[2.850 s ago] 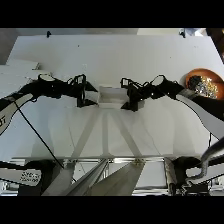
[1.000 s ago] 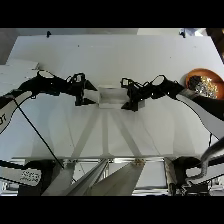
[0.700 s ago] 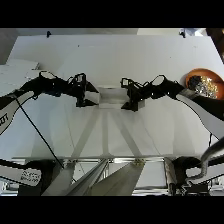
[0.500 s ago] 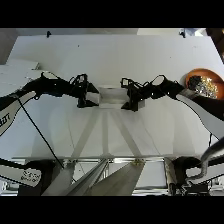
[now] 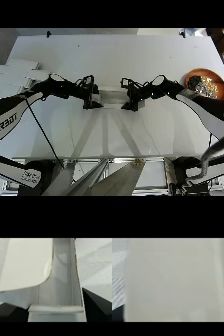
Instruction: Fold the box and place the chain.
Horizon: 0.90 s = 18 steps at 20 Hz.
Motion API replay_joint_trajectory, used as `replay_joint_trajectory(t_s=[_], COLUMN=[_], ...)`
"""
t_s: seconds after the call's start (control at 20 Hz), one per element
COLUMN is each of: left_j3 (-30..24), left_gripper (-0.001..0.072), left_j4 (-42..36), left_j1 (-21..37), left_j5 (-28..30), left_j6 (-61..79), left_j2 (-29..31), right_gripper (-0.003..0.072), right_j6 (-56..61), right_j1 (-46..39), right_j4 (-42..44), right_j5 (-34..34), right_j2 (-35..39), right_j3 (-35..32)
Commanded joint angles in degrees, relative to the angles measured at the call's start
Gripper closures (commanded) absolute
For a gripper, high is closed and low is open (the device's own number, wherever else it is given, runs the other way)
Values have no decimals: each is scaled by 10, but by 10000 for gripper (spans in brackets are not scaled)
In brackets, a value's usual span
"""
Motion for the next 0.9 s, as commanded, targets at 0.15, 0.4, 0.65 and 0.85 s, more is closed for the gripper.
replay_joint_trajectory(t_s=[0.15, 0.4, 0.65, 0.85], left_j3=[2, 2, 2, 2], left_gripper=[6, 6, 6, 33], left_j4=[22, 28, 29, 37], left_j1=[-24, -22, 2, 4], left_j5=[22, 23, 23, 23], left_j6=[-9, -11, -11, -11], left_j2=[-4, -3, -3, -3], right_gripper=[213, 213, 213, 213], right_j6=[0, 0, 0, 0], right_j1=[0, 0, 0, 0], right_j4=[0, 0, 0, 0], right_j5=[0, 0, 0, 0], right_j2=[0, 0, 0, 0], right_j3=[0, 0, 0, 0])
